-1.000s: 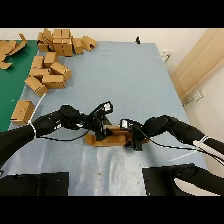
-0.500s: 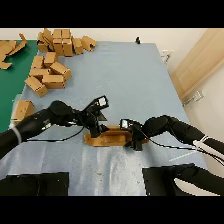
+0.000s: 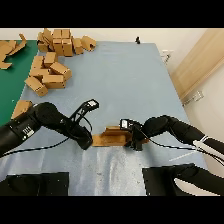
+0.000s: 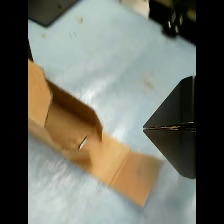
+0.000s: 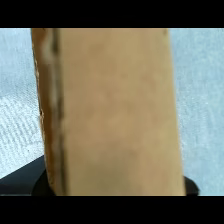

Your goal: Fold the box.

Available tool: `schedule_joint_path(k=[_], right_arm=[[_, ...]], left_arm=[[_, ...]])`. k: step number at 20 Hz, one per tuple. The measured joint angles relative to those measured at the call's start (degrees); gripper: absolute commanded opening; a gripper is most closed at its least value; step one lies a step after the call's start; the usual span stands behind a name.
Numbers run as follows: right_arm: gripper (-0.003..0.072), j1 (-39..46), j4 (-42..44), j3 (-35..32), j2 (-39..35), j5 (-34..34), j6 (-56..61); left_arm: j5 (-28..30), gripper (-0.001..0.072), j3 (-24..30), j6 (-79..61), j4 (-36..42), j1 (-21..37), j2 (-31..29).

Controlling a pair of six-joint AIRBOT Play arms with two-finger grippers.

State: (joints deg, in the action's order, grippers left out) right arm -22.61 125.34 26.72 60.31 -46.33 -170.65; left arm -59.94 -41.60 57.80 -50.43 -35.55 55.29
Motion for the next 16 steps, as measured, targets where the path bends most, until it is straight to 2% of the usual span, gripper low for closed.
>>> schedule_joint_path(k=[4,8,16], right_arm=[[0.0496,0.00,0.00,0.00,0.00,-0.02,0.00],[0.0496,0.00,0.00,0.00,0.00,-0.04,0.00],[0.0496,0.00,-0.02,0.00,0.00,-0.07,0.02]], left_arm=[[7.23,0.0011,-0.02,8.22,5.38,-4.50,0.17],[12.17,0.0011,-0.07,9.46,10.08,-4.61,3.85],[16.87,0.0011,-0.07,-5.05,30.29,-4.39,12.11]])
